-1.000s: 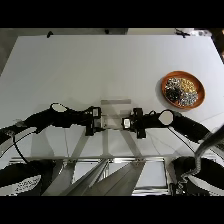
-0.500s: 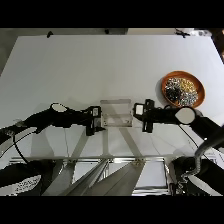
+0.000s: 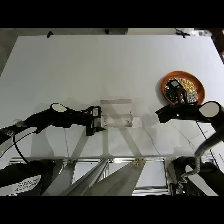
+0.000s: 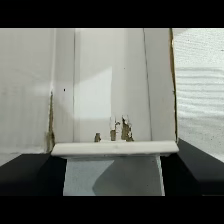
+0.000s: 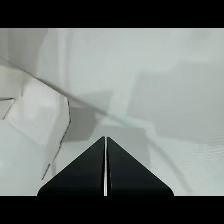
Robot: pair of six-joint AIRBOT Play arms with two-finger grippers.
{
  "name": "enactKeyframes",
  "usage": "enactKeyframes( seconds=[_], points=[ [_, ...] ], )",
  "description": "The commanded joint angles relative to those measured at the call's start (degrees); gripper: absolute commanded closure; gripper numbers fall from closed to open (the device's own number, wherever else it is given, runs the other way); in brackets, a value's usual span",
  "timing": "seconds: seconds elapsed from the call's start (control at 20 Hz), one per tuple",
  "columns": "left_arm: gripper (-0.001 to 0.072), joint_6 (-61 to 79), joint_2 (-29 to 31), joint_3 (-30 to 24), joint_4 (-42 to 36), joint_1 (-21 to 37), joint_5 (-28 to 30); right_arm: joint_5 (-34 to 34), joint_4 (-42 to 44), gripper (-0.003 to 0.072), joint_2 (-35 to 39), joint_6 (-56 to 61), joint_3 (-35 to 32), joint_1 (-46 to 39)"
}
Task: Fold the box and place the chain.
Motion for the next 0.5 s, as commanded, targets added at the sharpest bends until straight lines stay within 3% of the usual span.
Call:
enactKeyframes(
  seconds=[0.0, 0.2, 0.45],
  points=[
    [0.0559, 0.0, 0.0, 0.0, 0.0, 0.0, 0.0, 0.9, 0.4, 0.0678, -8.0, 6.6, -0.3, 1.6],
    [0.0559, 0.0, 0.0, 0.0, 0.0, 0.0, 0.0, 0.5, 4.0, 0.0681, -14.8, 4.4, -0.3, 7.6],
    [0.0559, 0.0, 0.0, 0.0, 0.0, 0.0, 0.0, 0.7, 10.0, 0.0682, -15.1, 1.0, -0.3, 8.7]
  ],
)
